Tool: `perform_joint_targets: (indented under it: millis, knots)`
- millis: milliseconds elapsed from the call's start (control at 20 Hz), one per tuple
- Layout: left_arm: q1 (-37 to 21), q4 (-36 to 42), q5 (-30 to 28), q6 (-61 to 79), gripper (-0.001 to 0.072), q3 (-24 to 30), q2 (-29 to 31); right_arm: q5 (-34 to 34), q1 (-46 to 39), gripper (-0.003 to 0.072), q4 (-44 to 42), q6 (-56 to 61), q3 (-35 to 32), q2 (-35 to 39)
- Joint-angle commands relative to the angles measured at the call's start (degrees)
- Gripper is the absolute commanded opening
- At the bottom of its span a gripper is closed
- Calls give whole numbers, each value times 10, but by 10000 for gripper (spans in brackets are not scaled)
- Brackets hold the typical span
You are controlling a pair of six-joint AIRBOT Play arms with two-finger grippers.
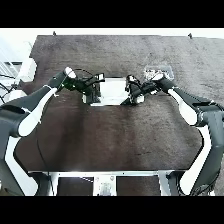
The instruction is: Fold the box and place the chain.
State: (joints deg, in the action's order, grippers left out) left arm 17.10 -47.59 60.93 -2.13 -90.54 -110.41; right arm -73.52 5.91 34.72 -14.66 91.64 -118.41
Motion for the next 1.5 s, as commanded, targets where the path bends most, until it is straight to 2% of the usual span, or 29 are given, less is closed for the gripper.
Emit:
perform_joint_targets:
  millis: [0,50,100,250,300,350,500,550,600,850,900,950,1250,1300,1450]
  knots:
    - [14,18,-31,12,407,0,-12,0,1,556,-2,1,0,0]
    - [14,28,-43,12,258,0,-13,0,1,556,-2,1,0,0]
    - [14,36,-50,12,208,0,-13,0,1,556,-2,1,0,0]
    - [14,40,-47,12,209,0,-13,0,1,556,-2,1,0,0]
    - [14,40,-44,13,253,0,-13,0,1,556,-2,1,0,0]
    - [14,39,-42,13,360,0,-13,0,1,556,-2,1,0,0]
    - [14,39,-33,20,379,0,-13,0,1,556,-2,1,0,0]
    - [14,39,-31,22,613,0,-13,0,1,556,-2,1,0,0]
    - [14,39,-33,20,693,0,-13,0,1,556,-2,1,0,0]
    - [14,39,-33,20,690,0,-13,0,1,556,-2,1,0,0]
    - [11,39,-31,21,616,0,-12,0,1,556,-2,1,0,0]
    - [9,39,-25,22,449,0,-12,0,1,556,-2,1,0,0]
    - [-38,55,59,22,43,-10,3,0,1,556,-2,1,0,0]
    - [-47,60,74,22,20,-10,9,0,1,556,-2,1,0,0]
    - [-67,63,100,4,18,-9,25,0,1,556,-2,1,0,0]
